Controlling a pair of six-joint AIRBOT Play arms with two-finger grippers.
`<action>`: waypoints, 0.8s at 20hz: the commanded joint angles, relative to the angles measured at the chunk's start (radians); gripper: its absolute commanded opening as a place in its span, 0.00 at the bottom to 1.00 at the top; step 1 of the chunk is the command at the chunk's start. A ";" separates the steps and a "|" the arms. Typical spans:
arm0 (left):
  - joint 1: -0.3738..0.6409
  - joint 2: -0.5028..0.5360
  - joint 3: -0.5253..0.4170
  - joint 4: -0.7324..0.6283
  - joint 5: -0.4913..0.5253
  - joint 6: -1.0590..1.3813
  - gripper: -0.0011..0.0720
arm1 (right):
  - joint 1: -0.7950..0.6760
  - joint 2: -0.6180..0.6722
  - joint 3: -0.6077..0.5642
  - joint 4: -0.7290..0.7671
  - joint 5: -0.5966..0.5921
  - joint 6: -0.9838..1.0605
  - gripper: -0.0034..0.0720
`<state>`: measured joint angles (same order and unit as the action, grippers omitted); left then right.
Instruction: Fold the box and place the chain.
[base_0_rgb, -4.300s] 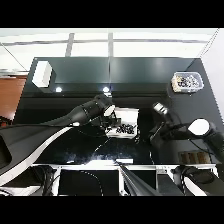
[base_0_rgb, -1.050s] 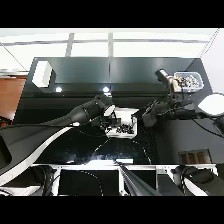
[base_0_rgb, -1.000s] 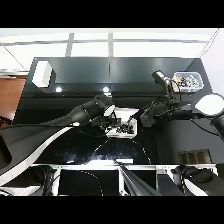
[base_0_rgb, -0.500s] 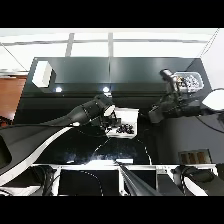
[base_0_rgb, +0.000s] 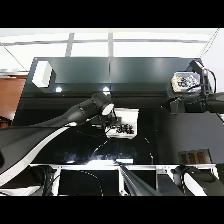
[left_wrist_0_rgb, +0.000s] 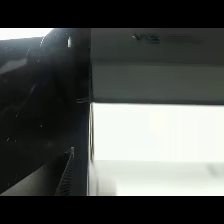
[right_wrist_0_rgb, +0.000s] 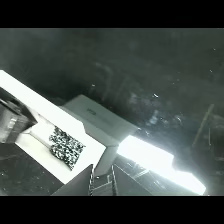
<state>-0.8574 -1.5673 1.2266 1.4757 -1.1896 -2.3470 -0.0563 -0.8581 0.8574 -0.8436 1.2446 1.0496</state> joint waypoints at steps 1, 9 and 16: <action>0.001 0.088 0.001 0.047 -0.003 0.084 0.54 | -0.019 0.003 0.002 -0.021 0.006 -0.011 0.25; 0.241 0.404 -0.137 0.064 -0.134 0.514 0.54 | -0.019 0.003 0.002 -0.074 0.032 0.014 0.24; 0.629 0.412 -0.566 -0.927 0.243 1.472 0.54 | -0.019 0.003 0.002 -0.074 0.035 0.084 0.24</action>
